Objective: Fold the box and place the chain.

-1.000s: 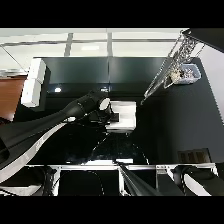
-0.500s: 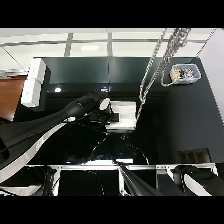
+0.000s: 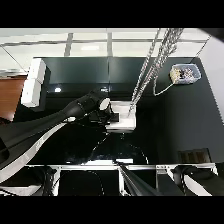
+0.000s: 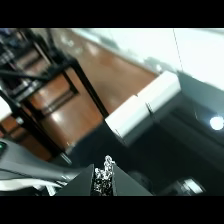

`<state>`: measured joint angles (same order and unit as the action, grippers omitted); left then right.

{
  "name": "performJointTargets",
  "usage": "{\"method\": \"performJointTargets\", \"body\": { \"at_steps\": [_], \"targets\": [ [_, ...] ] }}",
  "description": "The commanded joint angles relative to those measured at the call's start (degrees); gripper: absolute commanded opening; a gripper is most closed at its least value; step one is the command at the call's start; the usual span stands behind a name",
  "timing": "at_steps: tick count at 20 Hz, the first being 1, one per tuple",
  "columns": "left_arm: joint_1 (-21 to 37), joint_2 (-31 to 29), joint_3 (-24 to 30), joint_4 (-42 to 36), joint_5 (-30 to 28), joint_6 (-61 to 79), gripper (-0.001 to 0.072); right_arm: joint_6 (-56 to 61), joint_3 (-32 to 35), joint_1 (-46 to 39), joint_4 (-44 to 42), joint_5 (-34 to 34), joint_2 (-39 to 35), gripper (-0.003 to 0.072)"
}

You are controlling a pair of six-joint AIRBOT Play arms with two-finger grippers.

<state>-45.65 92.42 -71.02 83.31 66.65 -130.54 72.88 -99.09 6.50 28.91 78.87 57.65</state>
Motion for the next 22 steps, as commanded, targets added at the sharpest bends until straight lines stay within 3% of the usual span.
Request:
{"method": "performJointTargets", "body": {
  "at_steps": [1, 5, 9, 15, 22],
  "targets": [
    [0.0, 0.0, -0.1, 0.0, 0.0, 0.0, 0.0025, 2.2, 3.9, 0.2, 6.1, 4.4, 0.2, 0.0009],
    [0.0, 0.0, -0.1, 0.0, 0.0, 0.0, 0.0026, 2.2, 14.4, 2.5, 5.5, 3.7, 0.2, 0.0009],
    [0.0, 0.0, -0.1, 0.0, 0.0, 0.0, 0.0025, 2.1, 26.1, 7.9, 5.5, -4.1, 0.2, 0.0009],
    [0.0, 0.0, -0.1, 0.0, 0.0, 0.0, 0.0025, 2.4, 38.2, 7.6, 6.6, -8.0, 0.2, 0.0009],
    [0.0, 0.0, -0.1, 0.0, 0.0, 0.0, 0.0025, 3.9, 50.8, 8.9, 7.1, -21.3, 0.3, 0.001]
  ]
}}
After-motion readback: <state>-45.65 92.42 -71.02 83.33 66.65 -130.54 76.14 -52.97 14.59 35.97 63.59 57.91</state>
